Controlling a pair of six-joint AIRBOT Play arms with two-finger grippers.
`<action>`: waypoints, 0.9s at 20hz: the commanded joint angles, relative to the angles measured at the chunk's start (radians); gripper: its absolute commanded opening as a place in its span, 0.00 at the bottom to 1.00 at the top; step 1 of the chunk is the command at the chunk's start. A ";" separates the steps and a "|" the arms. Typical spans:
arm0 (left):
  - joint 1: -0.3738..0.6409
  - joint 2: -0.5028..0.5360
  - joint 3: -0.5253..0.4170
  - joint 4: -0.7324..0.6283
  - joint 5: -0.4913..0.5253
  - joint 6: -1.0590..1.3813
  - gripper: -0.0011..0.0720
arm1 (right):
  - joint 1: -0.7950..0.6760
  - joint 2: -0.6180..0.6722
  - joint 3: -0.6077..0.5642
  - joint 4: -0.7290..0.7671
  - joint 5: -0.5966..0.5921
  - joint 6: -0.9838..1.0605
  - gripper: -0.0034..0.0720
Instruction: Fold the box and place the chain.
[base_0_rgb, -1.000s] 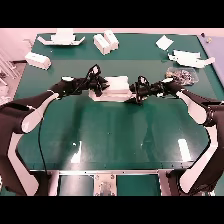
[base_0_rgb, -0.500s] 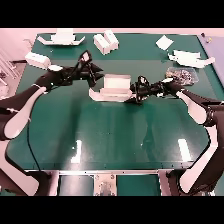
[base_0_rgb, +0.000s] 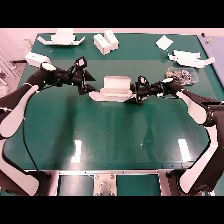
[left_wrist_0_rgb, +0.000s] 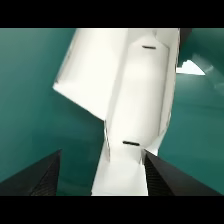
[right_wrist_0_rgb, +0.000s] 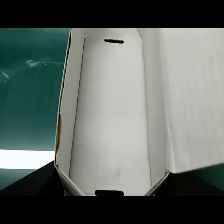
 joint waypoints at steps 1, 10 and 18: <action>-0.003 -0.035 0.000 0.038 -0.031 -0.015 0.82 | 0.001 0.000 0.000 0.000 0.001 0.000 0.78; -0.006 -0.075 0.002 0.030 -0.040 0.071 0.82 | 0.001 0.000 0.000 0.000 0.001 0.000 0.78; -0.008 -0.092 0.004 -0.011 0.006 0.169 0.75 | 0.001 0.000 0.000 0.000 0.001 0.000 0.78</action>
